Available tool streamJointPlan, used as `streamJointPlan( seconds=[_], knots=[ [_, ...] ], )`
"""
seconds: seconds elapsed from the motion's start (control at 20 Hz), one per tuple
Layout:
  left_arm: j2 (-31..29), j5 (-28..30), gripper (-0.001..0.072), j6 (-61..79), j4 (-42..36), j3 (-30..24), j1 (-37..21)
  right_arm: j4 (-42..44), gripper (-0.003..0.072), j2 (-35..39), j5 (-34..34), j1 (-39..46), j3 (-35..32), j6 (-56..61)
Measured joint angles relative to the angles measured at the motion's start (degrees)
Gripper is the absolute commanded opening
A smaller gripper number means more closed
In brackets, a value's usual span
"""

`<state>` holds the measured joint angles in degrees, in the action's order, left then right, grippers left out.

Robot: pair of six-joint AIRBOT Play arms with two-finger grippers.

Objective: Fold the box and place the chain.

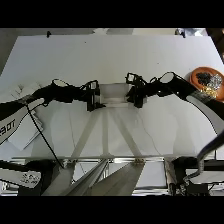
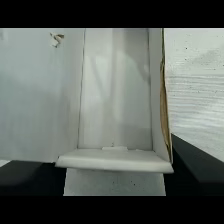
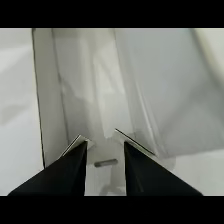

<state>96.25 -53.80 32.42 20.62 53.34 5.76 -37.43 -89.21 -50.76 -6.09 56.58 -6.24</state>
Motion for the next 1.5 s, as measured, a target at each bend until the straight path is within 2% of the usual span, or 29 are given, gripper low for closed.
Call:
streamJointPlan(
  seconds=[0.05, 0.15, 0.2, 0.25, 0.3, 0.4, 0.45, 0.5, 0.55, 0.8, 0.95, 1.1, 1.25, 1.5],
  knots=[
    [0.0, 0.0, 0.0343, 0.0, 0.0, 0.0, 0.0, 0.0, 0.0109, 0.0, -0.1, 0.0, 0.0, 0.0],
    [0.0, 0.0, 0.0343, 0.1, 0.0, 0.0, 0.0, 0.2, 0.0103, 0.0, -0.7, 0.0, 0.0, -0.1],
    [0.0, 0.0, 0.0343, 0.0, 0.0, 0.0, 0.0, 0.2, 0.0138, 0.0, -0.7, 0.0, 0.0, -0.1],
    [0.0, 0.0, 0.0343, 0.0, 0.0, 0.0, 0.0, 0.1, 0.0263, 0.0, -0.7, 0.0, 0.0, -0.1],
    [0.0, 0.0, 0.0343, 0.0, 0.0, 0.0, 0.0, 0.1, 0.0339, 0.0, -0.8, 0.0, 0.0, -0.1],
    [0.0, 0.0, 0.0343, 0.0, 0.0, 0.0, 0.0, 0.0, 0.0338, 0.0, -0.8, 0.0, 0.0, -0.1],
    [0.0, 0.0, 0.0343, 0.0, 0.0, 0.0, 0.0, -0.1, 0.0323, 0.0, -0.8, 0.0, 0.0, -0.1],
    [0.0, 0.0, 0.0343, 0.0, 0.0, 0.0, 0.0, -0.1, 0.0216, 0.0, -0.8, 0.0, 0.0, 0.0],
    [0.0, 0.0, 0.0343, 0.0, 0.0, 0.0, 0.0, -0.3, 0.0003, 0.0, -0.9, 0.0, 0.0, 0.0],
    [0.0, 0.0, 0.0343, -0.1, 0.0, 0.0, 0.1, -0.6, 0.001, 0.4, -1.9, 0.0, 0.0, 0.7],
    [0.0, -0.1, 0.0343, -0.1, 0.0, 0.0, 0.1, -3.0, 0.001, 3.1, -2.0, 0.0, 0.0, 5.5],
    [0.0, 0.0, 0.0343, -0.2, 0.0, 0.0, 0.1, -8.3, 0.001, 9.0, -2.0, 0.0, 0.0, 14.5],
    [0.0, 0.0, 0.0343, -0.1, 0.0, 0.0, 0.1, -17.2, 0.001, 15.4, -2.0, 1.1, 0.0, 26.3],
    [0.0, 0.0, 0.0343, -0.1, 0.0, 0.0, 0.1, -26.6, 0.001, 19.6, -4.3, 9.7, -0.1, 47.3]
  ],
)
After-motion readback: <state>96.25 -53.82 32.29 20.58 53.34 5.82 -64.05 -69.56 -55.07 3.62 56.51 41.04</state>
